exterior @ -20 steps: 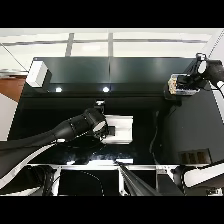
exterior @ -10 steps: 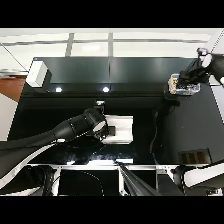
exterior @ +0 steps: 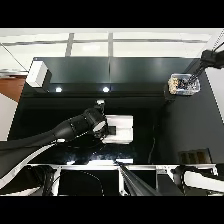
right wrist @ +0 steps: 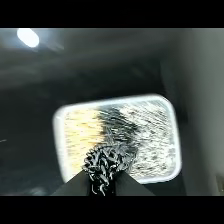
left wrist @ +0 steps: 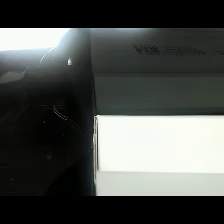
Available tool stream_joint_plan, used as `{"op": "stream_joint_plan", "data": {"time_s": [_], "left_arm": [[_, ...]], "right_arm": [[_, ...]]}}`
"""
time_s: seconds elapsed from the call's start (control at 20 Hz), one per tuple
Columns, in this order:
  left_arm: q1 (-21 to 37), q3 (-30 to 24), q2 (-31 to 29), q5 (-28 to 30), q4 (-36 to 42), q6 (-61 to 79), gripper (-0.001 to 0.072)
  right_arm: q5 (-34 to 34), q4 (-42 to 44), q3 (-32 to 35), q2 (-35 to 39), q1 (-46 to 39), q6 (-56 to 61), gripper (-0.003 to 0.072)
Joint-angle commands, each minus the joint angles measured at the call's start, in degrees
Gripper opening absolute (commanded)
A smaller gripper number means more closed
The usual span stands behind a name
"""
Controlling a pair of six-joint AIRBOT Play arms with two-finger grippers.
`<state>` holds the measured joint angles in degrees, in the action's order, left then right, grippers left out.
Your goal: Fold the box and place the chain.
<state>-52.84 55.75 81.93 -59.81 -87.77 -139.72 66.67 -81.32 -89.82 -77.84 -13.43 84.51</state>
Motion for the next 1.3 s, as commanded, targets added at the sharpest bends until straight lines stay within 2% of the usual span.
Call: {"op": "stream_joint_plan", "data": {"time_s": [0.0, 0.15, 0.45, 0.6, 0.8, 1.0, 1.25], "left_arm": [[0.0, 0.0, 0.0, -0.8, 0.0, 0.0, 0.0031], [0.0, 0.0, 0.0, -0.7, 0.0, 0.0, 0.0030], [0.0, 0.0, 0.0, -0.8, 0.0, 0.0, 0.0030], [0.0, 0.0, 0.0, -0.8, 0.2, 0.0, 0.0030], [0.0, 0.0, 0.0, -0.8, 0.3, 0.0, 0.0030], [0.0, 0.0, 0.0, -0.8, 0.3, 0.0, 0.0030], [0.0, 0.0, 0.0, -0.7, 0.2, 0.0, 0.0030]], "right_arm": [[3.6, 5.3, -0.1, 10.4, 0.9, -4.6, 0.0041], [5.9, 8.7, -0.4, 17.9, 2.6, -5.8, 0.0040], [19.5, 9.9, 0.1, 28.0, 11.8, -9.9, 0.0040], [22.4, 13.4, 3.1, 31.2, 16.5, -10.6, 0.0040], [26.8, 20.1, 8.6, 31.7, 23.0, -11.5, 0.0040], [27.2, 26.5, 14.5, 31.6, 28.5, -13.0, 0.0040], [23.0, 33.6, 16.1, 31.6, 31.8, -13.7, 0.0040]]}}
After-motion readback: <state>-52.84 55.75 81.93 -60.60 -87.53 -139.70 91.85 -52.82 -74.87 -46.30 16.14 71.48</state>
